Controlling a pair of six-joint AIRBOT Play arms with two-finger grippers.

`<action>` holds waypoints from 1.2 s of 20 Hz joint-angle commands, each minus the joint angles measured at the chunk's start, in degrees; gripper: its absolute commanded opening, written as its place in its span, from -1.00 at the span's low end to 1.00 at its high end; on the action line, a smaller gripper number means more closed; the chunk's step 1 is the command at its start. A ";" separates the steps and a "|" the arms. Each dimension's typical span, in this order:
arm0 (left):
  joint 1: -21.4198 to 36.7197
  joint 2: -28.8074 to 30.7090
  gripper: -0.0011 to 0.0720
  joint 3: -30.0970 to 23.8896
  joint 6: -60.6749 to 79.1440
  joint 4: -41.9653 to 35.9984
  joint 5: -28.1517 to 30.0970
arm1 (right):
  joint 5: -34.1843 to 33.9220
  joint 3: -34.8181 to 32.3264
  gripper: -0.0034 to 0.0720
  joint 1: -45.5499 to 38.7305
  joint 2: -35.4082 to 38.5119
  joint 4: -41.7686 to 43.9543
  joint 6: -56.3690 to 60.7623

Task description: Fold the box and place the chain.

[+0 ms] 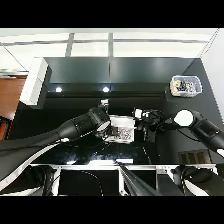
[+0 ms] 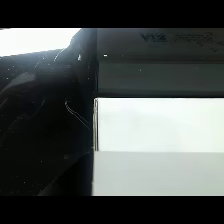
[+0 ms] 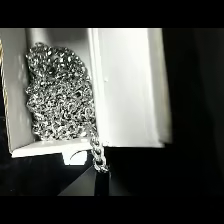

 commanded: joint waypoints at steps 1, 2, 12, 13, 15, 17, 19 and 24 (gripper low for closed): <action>0.02 -0.04 -0.89 0.04 0.00 0.04 -0.07 | 2.75 1.07 -0.87 -0.02 3.58 0.79 5.33; 0.02 -0.04 -0.89 0.04 0.00 0.04 -0.02 | 4.15 1.46 -0.87 -0.02 4.13 3.80 5.68; 0.02 -0.04 -0.89 0.04 0.00 -0.04 -0.11 | 5.75 0.11 -0.06 -3.74 4.26 11.69 12.11; 0.02 -0.04 -0.89 0.04 -0.02 -0.37 0.00 | 7.34 0.11 -0.06 -5.77 4.31 11.45 13.14; 0.02 -0.04 -0.89 0.04 -0.02 -3.32 0.59 | 12.02 0.09 -0.06 -10.12 4.33 11.32 14.05; 0.02 -0.09 -0.89 0.04 0.00 -3.43 0.39 | 16.57 0.09 -0.07 -13.75 4.33 11.26 14.95; 0.22 -0.09 -0.89 0.04 1.36 -2.99 0.00 | 19.19 0.09 -0.06 -15.98 4.33 11.26 16.37; 0.24 -0.07 -0.55 1.60 -0.48 -2.97 -0.26 | 20.59 0.09 -0.07 -16.74 4.33 11.26 17.00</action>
